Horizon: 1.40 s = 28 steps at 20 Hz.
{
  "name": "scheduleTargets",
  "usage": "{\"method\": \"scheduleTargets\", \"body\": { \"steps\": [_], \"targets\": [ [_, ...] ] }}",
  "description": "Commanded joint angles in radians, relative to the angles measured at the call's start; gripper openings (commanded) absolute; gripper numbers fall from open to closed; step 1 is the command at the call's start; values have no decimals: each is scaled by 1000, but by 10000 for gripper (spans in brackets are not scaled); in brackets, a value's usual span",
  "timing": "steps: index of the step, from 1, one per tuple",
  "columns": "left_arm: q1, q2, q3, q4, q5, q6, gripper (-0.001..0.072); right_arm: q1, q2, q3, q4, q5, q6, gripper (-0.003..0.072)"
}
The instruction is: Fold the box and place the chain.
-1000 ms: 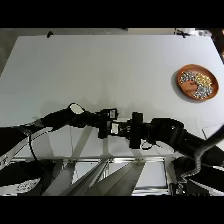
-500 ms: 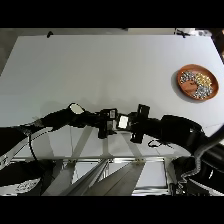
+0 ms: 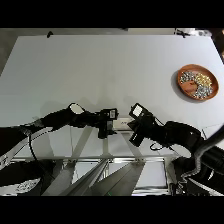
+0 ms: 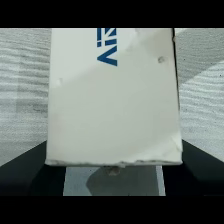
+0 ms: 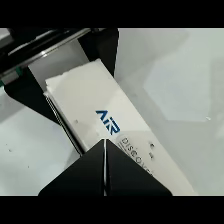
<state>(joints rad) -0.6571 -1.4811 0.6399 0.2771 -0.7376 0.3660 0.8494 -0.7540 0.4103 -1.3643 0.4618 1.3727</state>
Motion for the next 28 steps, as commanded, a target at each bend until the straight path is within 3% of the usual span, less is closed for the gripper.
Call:
{"method": "scheduleTargets", "body": {
  "steps": [1,21,28],
  "targets": [
    [1,1,0,0,1,0,346,-2,1,-22,45,-72,18,15],
    [1,1,0,0,0,0,346,0,-30,-70,64,-82,14,11],
    [1,1,0,0,1,0,346,91,-48,-130,81,-119,18,11]
  ]
}}
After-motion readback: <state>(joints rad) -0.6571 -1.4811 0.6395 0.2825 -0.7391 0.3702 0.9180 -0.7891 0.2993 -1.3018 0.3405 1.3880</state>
